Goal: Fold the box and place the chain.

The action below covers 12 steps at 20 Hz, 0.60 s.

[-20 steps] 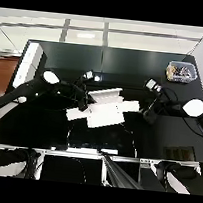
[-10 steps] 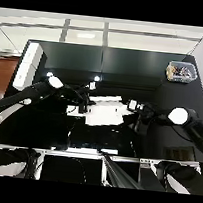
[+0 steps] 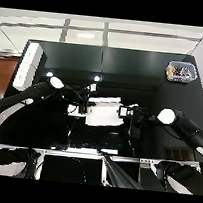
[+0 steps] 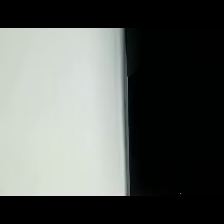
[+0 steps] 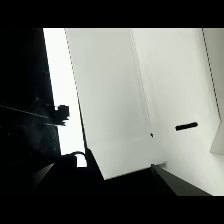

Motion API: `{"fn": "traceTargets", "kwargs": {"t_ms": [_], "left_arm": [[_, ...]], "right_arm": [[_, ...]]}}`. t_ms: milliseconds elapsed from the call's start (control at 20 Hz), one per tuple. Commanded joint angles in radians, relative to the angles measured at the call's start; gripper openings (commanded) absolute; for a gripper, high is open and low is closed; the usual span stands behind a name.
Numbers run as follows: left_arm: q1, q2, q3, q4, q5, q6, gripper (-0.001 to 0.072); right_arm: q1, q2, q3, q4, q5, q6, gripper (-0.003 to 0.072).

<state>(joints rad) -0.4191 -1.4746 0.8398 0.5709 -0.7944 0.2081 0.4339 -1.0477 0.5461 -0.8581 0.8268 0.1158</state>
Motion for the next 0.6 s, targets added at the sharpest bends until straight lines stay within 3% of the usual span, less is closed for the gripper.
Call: {"fn": "traceTargets", "kwargs": {"t_ms": [0,200,550], "left_arm": [[-0.001,-0.001,-0.001,0.002,0.002,0.002,0.0025],[-0.001,-0.001,-0.001,0.002,0.002,0.002,0.0025],[0.000,-0.001,-0.001,0.002,0.002,0.002,0.0025]], "right_arm": [[0.005,-0.048,0.000,0.089,-0.073,-0.127,0.0699],[0.005,-0.126,0.000,0.155,-0.072,-0.266,0.0699],[-0.010,-0.129,0.067,0.159,-0.107,-0.323,0.0699]]}}
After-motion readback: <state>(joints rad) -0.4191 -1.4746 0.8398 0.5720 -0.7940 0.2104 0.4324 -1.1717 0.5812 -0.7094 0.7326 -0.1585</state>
